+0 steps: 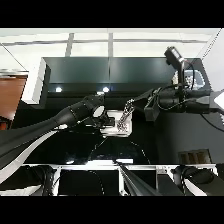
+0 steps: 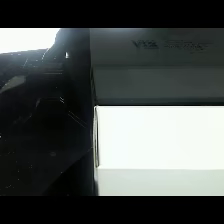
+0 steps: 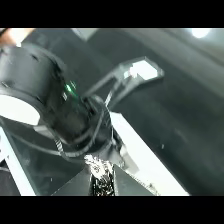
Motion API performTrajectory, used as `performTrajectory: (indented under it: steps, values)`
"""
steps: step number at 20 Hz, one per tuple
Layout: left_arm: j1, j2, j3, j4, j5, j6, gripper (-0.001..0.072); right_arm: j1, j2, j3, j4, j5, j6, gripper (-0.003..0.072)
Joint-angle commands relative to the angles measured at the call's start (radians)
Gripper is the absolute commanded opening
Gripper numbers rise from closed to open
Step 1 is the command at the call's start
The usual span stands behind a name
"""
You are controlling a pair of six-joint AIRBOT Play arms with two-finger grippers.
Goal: Fold the box and place the chain.
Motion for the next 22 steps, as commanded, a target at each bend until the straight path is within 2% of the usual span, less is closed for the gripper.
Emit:
performTrajectory:
  steps: [1,5,9,10,11,12,19,22]
  values:
    - [0.001,0.000,0.000,0.000,0.001,0.000,0.0029,0.003,-0.001,-0.087,0.008,-0.003,0.027,0.0014]
    - [0.001,0.000,0.000,0.000,0.001,0.000,0.0029,0.060,-0.030,-0.197,0.069,-0.098,0.027,0.0014]
    - [0.001,0.000,0.000,0.000,0.002,0.000,0.0029,0.119,-0.093,-0.208,0.106,-0.177,0.042,0.0016]
    - [0.001,0.000,0.000,0.001,0.001,0.000,0.0030,0.118,-0.098,-0.208,0.105,-0.180,0.045,0.0051]
    - [0.001,0.000,0.000,0.001,0.002,0.000,0.0029,0.107,-0.097,-0.206,0.089,-0.175,0.046,0.0201]
    - [0.001,0.000,0.000,0.001,0.002,0.000,0.0029,0.080,-0.094,-0.198,0.063,-0.145,0.047,0.0231]
    - [0.001,0.000,0.000,0.000,0.005,0.000,0.0030,-0.260,-0.029,-0.161,-0.108,0.209,0.059,0.0231]
    - [0.001,0.000,0.000,0.001,0.006,0.000,0.0030,-0.266,-0.029,-0.180,-0.188,0.229,0.060,0.0230]
